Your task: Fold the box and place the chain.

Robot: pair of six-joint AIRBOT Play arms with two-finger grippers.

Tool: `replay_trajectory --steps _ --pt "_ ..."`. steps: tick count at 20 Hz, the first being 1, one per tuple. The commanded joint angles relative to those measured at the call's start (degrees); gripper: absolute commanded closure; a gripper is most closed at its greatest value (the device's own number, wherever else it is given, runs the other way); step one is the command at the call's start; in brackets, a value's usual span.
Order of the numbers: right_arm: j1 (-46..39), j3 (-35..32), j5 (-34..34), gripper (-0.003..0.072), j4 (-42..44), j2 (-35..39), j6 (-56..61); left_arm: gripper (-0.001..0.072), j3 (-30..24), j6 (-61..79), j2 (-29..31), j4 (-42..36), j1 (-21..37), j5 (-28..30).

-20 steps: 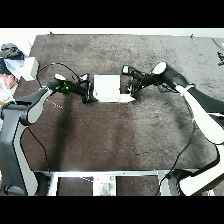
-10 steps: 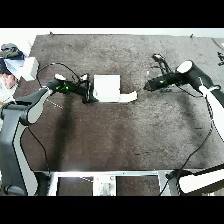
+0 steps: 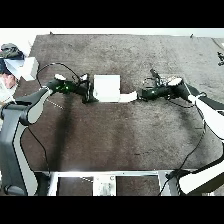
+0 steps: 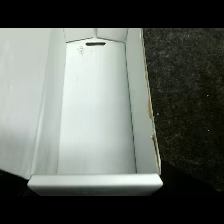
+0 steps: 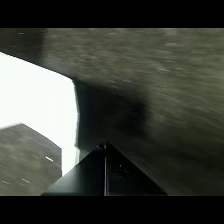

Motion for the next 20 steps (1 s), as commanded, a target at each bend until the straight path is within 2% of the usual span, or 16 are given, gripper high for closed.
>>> replay_trajectory --steps 1,6,7,8,13,16,20 --pt "2.12 -0.50 1.95 0.0543 14.34 -2.21 -7.65 0.0294 -0.02 0.02 -0.02 0.00 0.00 0.00" --pt "2.60 -0.42 2.97 0.0528 17.33 -0.70 -8.33 0.0294 -0.02 0.02 -0.02 0.00 0.00 0.00" --pt "2.62 -0.20 3.65 0.0280 17.46 -0.70 -8.33 0.0294 -0.02 0.02 -0.02 0.00 0.00 0.00" --pt "2.62 -0.13 4.04 0.0072 17.46 -0.70 -8.37 0.0294 -0.02 0.02 -0.02 0.00 0.00 0.00" --pt "4.57 0.22 2.93 0.0072 17.57 -1.01 -7.69 0.0294 -0.02 0.02 -0.02 0.00 0.00 0.00" --pt "5.70 2.80 2.89 0.0091 16.31 -1.03 -7.41 0.0294 -0.02 0.02 -0.02 0.00 0.00 -0.02" --pt "9.16 8.00 2.86 0.0090 2.43 -1.53 5.14 0.0294 -0.02 0.02 -0.02 0.00 0.00 0.00"
